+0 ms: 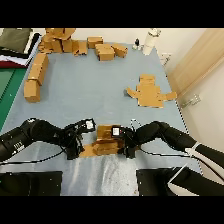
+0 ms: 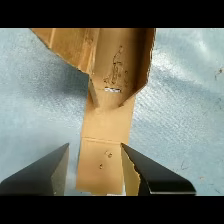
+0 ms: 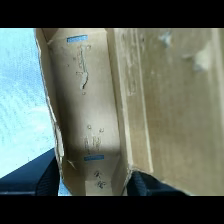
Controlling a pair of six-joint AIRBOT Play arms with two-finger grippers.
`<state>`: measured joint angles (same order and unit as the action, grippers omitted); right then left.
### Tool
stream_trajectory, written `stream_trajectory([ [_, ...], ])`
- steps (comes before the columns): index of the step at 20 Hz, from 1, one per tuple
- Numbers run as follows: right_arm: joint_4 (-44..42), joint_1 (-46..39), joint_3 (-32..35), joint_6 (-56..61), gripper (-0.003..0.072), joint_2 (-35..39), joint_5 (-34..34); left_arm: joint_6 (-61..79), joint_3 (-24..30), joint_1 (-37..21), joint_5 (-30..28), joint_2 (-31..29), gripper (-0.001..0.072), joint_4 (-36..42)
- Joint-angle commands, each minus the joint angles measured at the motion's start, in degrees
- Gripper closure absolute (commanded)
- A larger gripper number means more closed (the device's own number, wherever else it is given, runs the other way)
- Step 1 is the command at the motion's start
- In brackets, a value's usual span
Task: Fold the box.
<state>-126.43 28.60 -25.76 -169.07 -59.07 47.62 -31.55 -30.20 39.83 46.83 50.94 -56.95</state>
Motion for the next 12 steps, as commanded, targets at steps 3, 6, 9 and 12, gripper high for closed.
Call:
stream_trajectory([
  [3, 0.00, 0.04, 0.00, 0.02, 0.0277, -0.02, 0.02, 0.02, 0.00, 6.69, -3.06, 7.39, 0.0206, 0.39],
  [6, 0.00, 0.04, 0.00, 0.02, 0.0277, -0.02, 0.02, -0.04, -0.17, 9.14, -10.71, 10.54, 0.0044, 1.86],
  [9, 0.00, 0.04, 0.00, 0.02, 0.0277, -0.02, 0.02, 0.00, -1.27, 9.11, -11.15, 10.49, 0.0073, 4.28],
  [12, 0.00, 0.04, 0.00, 0.02, 0.0277, -0.02, 0.00, 0.00, -1.88, 9.11, -9.92, 10.49, 0.0076, 4.66],
])
